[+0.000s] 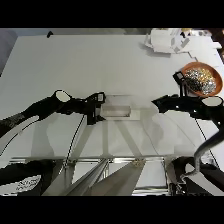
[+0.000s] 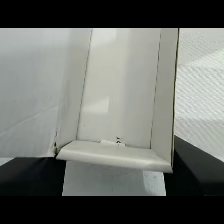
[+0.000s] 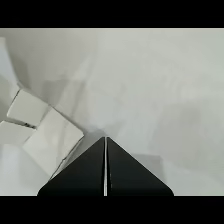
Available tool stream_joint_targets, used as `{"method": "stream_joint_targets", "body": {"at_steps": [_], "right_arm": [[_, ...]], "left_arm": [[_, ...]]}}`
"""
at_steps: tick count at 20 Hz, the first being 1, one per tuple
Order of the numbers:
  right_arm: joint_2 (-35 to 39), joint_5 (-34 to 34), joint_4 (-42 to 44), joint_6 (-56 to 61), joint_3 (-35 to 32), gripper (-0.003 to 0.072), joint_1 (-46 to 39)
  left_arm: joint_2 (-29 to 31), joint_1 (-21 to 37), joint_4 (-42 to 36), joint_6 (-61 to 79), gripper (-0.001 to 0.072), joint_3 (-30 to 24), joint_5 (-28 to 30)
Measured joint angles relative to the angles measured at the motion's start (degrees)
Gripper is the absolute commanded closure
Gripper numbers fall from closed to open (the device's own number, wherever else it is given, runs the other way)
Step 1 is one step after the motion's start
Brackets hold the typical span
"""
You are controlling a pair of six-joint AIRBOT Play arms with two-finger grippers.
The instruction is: Fold the box and place the chain.
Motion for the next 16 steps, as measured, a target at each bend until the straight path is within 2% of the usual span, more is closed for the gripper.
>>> {"method": "stream_joint_targets", "body": {"at_steps": [3,8,14,16], "right_arm": [[-5.7,2.7,0.0,6.4,0.0,0.0670,0.1],[-13.6,6.7,3.0,10.3,0.0,0.0670,2.6],[-17.0,8.5,6.4,11.3,0.0,0.0668,5.9],[-17.0,8.7,7.3,11.3,0.0,0.0579,6.3]], "left_arm": [[0.0,0.0,0.0,0.0,0.0259,0.0,0.0],[0.0,0.0,0.0,0.0,0.0259,0.0,0.0],[0.0,0.0,0.0,0.0,0.0259,0.0,0.0],[0.0,0.0,0.0,0.0,0.0259,0.0,0.0]]}}
